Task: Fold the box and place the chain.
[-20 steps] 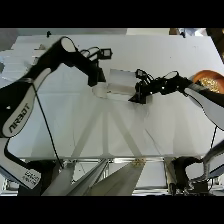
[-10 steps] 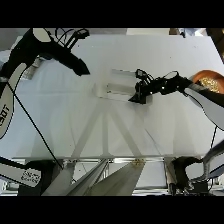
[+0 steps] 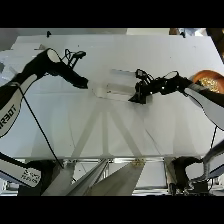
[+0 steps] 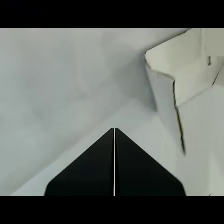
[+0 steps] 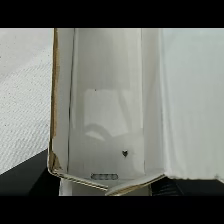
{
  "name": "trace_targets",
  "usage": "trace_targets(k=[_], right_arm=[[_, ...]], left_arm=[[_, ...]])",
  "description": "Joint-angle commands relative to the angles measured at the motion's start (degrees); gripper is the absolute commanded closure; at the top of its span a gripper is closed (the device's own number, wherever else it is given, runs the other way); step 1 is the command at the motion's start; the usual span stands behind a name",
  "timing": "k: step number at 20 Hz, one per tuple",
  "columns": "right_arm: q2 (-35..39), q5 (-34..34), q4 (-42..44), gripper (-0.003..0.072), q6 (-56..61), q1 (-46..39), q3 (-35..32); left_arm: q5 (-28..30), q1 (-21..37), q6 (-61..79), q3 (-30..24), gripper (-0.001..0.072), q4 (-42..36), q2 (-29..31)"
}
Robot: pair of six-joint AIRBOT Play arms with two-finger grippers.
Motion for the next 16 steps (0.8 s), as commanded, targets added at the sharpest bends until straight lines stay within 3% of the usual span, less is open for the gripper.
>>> trace_targets(k=[1,16], right_arm=[[-0.04,0.02,0.02,0.0252,0.0,0.02,0.02],[-0.04,0.02,0.02,0.0252,0.0,0.02,0.02]], left_arm=[[2.69,-2.01,-1.29,-0.92,0.0699,-4.44,-2.67],[-0.72,-2.93,2.56,-0.92,0.07,-11.06,-2.93]])
